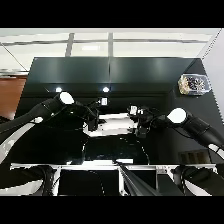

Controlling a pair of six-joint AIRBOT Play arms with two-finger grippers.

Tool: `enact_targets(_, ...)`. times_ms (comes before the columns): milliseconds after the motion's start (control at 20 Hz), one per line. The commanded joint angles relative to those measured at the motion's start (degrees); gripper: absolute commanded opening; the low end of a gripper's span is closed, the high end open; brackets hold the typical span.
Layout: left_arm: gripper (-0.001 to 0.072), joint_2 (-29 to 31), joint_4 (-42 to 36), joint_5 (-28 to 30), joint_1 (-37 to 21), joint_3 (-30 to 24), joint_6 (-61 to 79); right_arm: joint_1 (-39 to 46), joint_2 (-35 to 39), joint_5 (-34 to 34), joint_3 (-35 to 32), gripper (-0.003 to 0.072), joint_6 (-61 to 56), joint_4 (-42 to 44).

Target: Fold the box and place the chain.

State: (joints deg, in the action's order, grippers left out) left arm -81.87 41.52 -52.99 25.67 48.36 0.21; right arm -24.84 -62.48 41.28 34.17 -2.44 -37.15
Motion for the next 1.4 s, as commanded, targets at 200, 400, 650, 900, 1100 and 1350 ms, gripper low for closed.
enact_targets(200,0.0031,0.0,0.0,0.1,0.0,0.0,0.0,0.2,-5.9,2.8,-0.1,0.0698,7.3,5.0)
enact_targets(400,0.0031,0.0,0.0,0.1,0.0,0.0,0.0,0.2,-7.7,1.5,-0.6,0.0698,9.0,1.0)
enact_targets(650,0.0031,0.0,0.0,0.1,0.0,0.0,0.0,0.2,-9.1,0.9,-0.7,0.0698,10.9,1.2)
enact_targets(900,0.0031,0.0,0.0,0.1,0.0,0.0,0.0,0.2,-9.2,0.1,-1.0,0.0698,10.9,1.2)
enact_targets(1100,0.0031,0.0,0.0,0.1,0.0,0.0,0.0,0.2,-9.9,0.0,-1.0,0.0698,11.1,1.2)
enact_targets(1350,0.0031,0.0,0.0,0.1,0.0,0.0,0.0,0.2,-10.8,0.0,-1.0,0.0697,11.7,1.7)
